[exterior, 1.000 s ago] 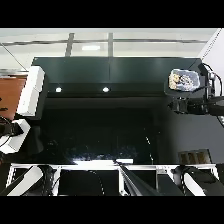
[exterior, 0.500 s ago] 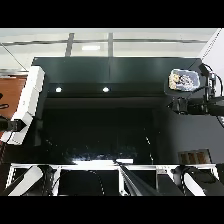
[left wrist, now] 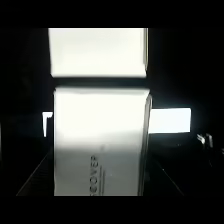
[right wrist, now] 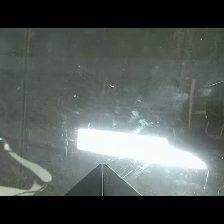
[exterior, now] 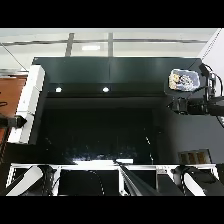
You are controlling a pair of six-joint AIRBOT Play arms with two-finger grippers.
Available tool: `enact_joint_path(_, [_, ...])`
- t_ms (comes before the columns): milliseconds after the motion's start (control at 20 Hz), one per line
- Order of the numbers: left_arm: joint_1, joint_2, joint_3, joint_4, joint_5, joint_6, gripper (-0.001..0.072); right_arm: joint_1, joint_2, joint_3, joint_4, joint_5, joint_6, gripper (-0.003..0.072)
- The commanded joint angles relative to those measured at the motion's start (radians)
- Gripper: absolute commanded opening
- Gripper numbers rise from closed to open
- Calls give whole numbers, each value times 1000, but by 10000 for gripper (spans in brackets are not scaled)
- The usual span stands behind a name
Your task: Fold the box and place the chain.
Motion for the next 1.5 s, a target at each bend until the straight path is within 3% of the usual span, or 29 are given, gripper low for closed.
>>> enact_joint_path(0, [-50, 8, 98, -58, -14, 0, 714, 0, 0, 1, 2, -4, -21, 16])
enact_joint_path(150, [-181, 10, 289, -116, -50, 0, 713, 0, 0, 10, 5, -52, -35, 16])
enact_joint_path(250, [-290, 10, 394, -282, -43, 0, 702, 0, 0, 32, 54, -85, -107, 16])
enact_joint_path(300, [-350, 10, 435, -373, -56, 0, 563, 0, 1, 54, 109, -42, -229, 16])
enact_joint_path(350, [-407, 13, 465, -424, -106, 5, 258, 0, 1, 80, 150, 31, -352, 16])
enact_joint_path(400, [-473, 21, 476, -439, -145, 11, 56, 0, 1, 108, 158, 109, -432, 16])
enact_joint_path(450, [-538, 34, 470, -441, -172, 6, 27, -1, 3, 127, 138, 144, -436, 15])
enact_joint_path(550, [-671, 90, 407, -439, -149, 4, 23, -1, 10, 128, 80, 143, -390, 15])
enact_joint_path(650, [-800, 189, 262, -428, 73, 3, 22, 0, 17, 99, 93, 50, -417, 15])
enact_joint_path(750, [-908, 297, 69, -429, 375, -22, 24, 0, 29, 0, 145, -178, -510, 15])
enact_joint_path(850, [-944, 356, -78, -430, 521, -31, 26, 0, 26, -108, 104, -419, -509, 15])
enact_joint_path(950, [-930, 372, -146, -430, 549, -77, 27, -1, 26, -166, 50, -579, -509, 16])
enact_joint_path(1000, [-923, 372, -154, -430, 548, -88, 28, -1, 26, -168, 21, -601, -509, 16])
enact_joint_path(1450, [-918, 364, -154, -430, 570, -83, 29, -1, 26, -168, 25, -568, -495, 16])
